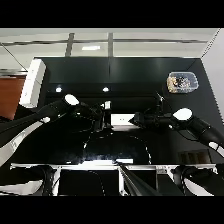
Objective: Fold the box and place the chain.
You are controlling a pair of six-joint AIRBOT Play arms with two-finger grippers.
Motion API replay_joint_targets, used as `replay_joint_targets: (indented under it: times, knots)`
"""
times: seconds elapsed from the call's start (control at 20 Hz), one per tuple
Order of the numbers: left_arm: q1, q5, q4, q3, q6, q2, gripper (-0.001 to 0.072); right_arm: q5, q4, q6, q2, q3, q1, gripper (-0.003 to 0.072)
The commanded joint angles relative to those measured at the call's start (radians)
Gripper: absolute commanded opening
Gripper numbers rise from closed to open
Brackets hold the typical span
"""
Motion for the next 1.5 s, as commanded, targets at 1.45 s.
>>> replay_joint_targets:
  times: [1.45]
  knots:
    - [0.002,-0.003,0.000,0.000,0.000,0.000,0.0561,0.335,-0.275,0.018,0.048,0.176,-0.170,0.0012]
